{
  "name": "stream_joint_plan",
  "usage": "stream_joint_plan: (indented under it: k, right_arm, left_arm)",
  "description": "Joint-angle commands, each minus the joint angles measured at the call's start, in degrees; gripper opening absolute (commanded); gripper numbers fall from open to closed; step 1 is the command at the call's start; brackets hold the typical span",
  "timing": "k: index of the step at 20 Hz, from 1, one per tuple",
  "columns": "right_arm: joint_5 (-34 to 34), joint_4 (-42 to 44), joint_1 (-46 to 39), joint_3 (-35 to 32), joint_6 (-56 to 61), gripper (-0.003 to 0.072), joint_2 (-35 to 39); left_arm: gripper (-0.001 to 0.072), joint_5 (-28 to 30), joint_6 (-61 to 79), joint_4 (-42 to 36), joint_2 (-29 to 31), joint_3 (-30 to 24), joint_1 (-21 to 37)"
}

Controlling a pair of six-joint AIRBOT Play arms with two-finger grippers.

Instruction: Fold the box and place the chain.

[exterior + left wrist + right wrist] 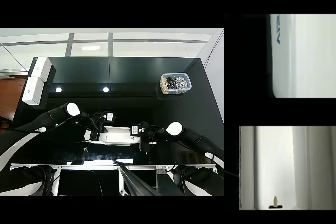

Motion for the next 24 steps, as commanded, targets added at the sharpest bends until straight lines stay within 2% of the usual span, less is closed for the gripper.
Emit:
stream_joint_plan:
  k: [1,24]
  right_arm:
    - [1.6,-0.52,-0.63,-0.04,0.02,0.0599,0.04]
    - [0.85,-0.24,-0.46,-0.74,1.99,0.0597,0.83]
  left_arm:
    - [0.003,-0.13,0.02,0.02,-0.02,-0.02,0.02]
    - [0.0032,-0.66,0.02,0.02,-0.02,-0.02,0.0]
